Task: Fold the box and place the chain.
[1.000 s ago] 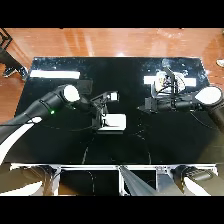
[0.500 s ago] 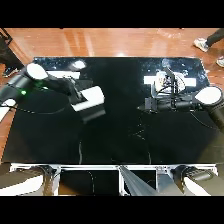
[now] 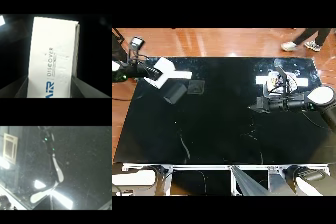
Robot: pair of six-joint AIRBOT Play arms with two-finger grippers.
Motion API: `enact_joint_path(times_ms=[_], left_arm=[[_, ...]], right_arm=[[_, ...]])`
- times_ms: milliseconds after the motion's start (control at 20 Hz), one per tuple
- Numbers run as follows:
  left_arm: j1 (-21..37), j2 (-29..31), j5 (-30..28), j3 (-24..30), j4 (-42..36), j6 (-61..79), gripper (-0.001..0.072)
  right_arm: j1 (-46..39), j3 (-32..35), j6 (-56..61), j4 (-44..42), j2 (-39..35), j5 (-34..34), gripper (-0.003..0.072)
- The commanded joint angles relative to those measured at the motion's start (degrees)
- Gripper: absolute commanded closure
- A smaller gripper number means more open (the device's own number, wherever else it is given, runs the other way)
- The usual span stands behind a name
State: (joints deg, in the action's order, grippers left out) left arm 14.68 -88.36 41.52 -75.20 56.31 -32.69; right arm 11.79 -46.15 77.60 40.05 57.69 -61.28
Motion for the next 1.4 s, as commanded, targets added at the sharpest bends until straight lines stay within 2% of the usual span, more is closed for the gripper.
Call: enact_joint_path(times_ms=[0,250,300,350,450,650,700,750,800,1050,1150,1250,1300,1350], left_arm=[[4.02,-9.84,3.76,-11.61,0.59,-7.13,0.0545],[5.7,-22.36,10.78,-28.15,2.78,-16.72,0.0538],[5.84,-24.0,11.23,-30.56,4.94,-20.13,0.0461],[5.95,-25.55,11.58,-32.81,6.82,-24.3,0.0445],[6.25,-27.56,13.0,-35.34,7.78,-27.52,0.0446],[6.27,-27.96,13.66,-35.39,7.82,-27.3,0.0445],[6.29,-27.96,13.88,-35.39,7.85,-27.3,0.0407],[6.29,-27.93,14.27,-35.54,8.02,-27.34,0.0168],[6.23,-27.93,14.78,-35.93,8.41,-27.63,0.0071],[6.23,-25.88,21.27,-44.57,14.84,-31.76,0.0071],[6.23,-21.92,21.11,-45.2,14.99,-33.92,0.0072],[6.14,-16.96,21.62,-45.18,14.27,-36.35,0.0112],[6.1,-14.75,22.82,-45.18,13.66,-38.18,0.0224],[6.03,-12.59,25.38,-45.18,12.87,-39.67,0.0473]], right_arm=[[0.02,0.0,0.07,-1.36,-0.04,0.0,0.0666],[0.0,0.0,0.24,-2.58,-0.04,0.02,0.0666],[0.02,0.0,0.24,-2.67,-0.04,0.02,0.0666],[0.02,0.0,0.24,-2.82,-0.04,0.02,0.0666],[0.02,0.0,0.24,-3.02,-0.04,0.04,0.0666],[0.02,0.0,0.22,-2.99,-0.04,0.26,0.0666],[0.0,0.0,0.22,-2.99,-0.04,0.26,0.0665],[0.02,0.0,0.24,-3.02,-0.04,0.15,0.0666],[0.02,0.0,0.22,-3.23,-0.04,0.02,0.0665],[0.0,-0.02,0.17,-4.28,-0.04,0.07,0.0666],[-0.02,-0.72,0.17,-4.17,-0.04,0.96,0.0666],[-0.61,-3.98,0.2,-0.39,-0.07,0.11,0.0666],[-1.31,-6.38,0.31,3.85,-0.07,-2.12,0.0666],[-2.32,-9.09,1.84,8.87,-0.17,-5.16,0.0666]])
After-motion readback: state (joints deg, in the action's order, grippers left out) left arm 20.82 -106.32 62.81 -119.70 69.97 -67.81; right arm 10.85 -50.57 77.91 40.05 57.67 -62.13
